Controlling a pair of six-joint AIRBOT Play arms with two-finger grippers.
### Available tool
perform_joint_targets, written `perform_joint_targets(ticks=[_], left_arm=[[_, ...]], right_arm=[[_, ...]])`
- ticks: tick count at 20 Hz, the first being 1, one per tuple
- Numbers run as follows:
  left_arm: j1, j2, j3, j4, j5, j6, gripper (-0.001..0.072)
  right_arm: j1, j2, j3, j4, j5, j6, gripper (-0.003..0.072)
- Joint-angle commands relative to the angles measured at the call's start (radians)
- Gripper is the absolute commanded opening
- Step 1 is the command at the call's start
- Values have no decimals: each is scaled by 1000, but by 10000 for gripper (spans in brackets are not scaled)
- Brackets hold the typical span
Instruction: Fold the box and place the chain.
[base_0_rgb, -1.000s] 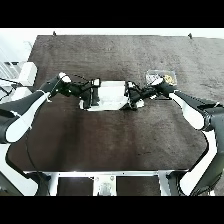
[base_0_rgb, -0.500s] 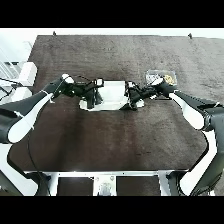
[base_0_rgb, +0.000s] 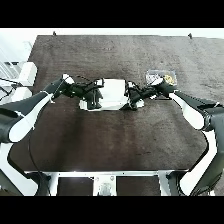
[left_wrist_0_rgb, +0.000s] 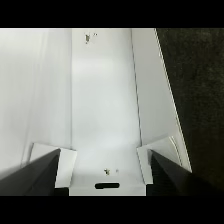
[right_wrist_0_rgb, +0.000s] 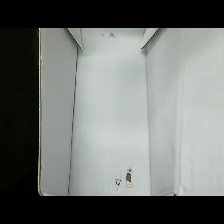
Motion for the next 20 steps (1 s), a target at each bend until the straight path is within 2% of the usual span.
perform_joint_targets(ticks=[1,3,4,5,7,14,16,20], left_arm=[[0,0,1,1,-6,-20,582],[7,1,3,8,-42,-26,289],[16,2,5,8,-84,-26,91],[29,6,8,8,-131,-27,20],[59,26,8,-3,-202,-52,18],[142,215,-3,5,-266,-172,15],[147,290,-39,3,-229,-246,14],[147,443,-186,8,-45,-572,14]], right_arm=[[1,0,0,0,0,0,515],[1,0,0,0,0,1,514],[1,0,0,0,-1,0,515],[1,0,0,0,0,0,514],[1,0,0,0,-1,0,514],[1,0,0,1,-1,0,514],[1,0,0,0,0,0,514],[0,0,0,0,-1,0,515]])
